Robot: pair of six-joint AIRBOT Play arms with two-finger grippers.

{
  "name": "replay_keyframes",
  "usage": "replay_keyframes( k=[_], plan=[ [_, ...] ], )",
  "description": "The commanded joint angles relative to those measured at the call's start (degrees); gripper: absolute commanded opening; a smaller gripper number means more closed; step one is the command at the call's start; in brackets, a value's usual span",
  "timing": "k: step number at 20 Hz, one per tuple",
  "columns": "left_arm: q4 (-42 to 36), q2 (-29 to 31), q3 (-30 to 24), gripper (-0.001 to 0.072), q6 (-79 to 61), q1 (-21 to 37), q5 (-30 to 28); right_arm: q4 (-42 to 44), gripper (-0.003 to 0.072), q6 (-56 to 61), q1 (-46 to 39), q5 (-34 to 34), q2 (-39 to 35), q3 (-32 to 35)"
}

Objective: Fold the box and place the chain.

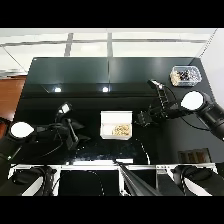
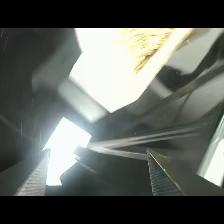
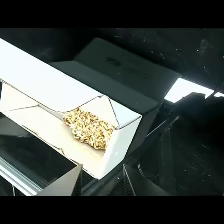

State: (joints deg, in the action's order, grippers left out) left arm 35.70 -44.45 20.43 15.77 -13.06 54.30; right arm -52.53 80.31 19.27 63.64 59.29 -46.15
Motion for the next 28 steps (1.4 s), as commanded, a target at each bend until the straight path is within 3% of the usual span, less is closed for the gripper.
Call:
replay_keyframes(
  k=[1, 6, 11, 19, 28],
  plan=[
    [-5.01, -5.66, 1.44, 0.0718, -25.77, -4.81, -2.71, -0.02, 0.0315, 1.16, 0.02, -0.02, 0.02, 0.04],
    [-4.66, -21.35, 7.74, 0.0717, -30.86, -7.39, -4.74, 0.04, 0.0315, 1.99, 0.02, 0.00, 0.02, 0.04],
    [-4.90, -29.00, 12.57, 0.0718, -32.41, -7.37, -4.87, 0.07, 0.0315, 1.99, 0.02, -0.04, 0.02, 0.02],
    [-0.09, -30.67, 14.45, 0.0716, -32.02, -11.45, -4.72, 0.04, 0.0315, 1.97, 0.02, -1.92, 0.02, 0.02],
    [-4.66, -30.86, 14.75, 0.0716, -31.82, -13.99, -7.32, 0.04, 0.0315, 1.95, 0.02, -5.64, 0.02, 0.04]
  ],
)
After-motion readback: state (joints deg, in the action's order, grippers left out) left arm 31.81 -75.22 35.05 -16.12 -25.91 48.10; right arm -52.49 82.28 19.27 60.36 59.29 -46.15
